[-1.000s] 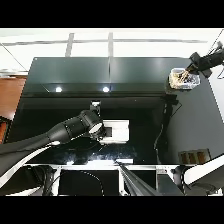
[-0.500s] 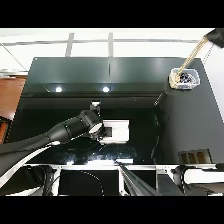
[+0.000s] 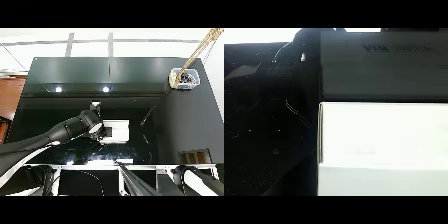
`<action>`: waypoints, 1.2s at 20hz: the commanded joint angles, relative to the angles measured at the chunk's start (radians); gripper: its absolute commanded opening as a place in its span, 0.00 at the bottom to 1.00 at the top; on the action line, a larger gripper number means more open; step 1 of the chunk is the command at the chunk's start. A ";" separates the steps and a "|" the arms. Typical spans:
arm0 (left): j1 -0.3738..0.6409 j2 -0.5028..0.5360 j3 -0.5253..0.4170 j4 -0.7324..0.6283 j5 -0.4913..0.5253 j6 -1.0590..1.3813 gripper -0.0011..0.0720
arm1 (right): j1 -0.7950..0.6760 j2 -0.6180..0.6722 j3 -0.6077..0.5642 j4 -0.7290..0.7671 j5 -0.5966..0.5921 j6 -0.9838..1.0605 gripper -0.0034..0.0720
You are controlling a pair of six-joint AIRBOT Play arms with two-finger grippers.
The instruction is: Fold the box and place the chain.
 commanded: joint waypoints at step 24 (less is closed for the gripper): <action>0.001 0.000 0.000 0.000 0.003 0.000 0.06 | 0.830 0.119 -0.876 0.029 -0.206 -0.114 0.10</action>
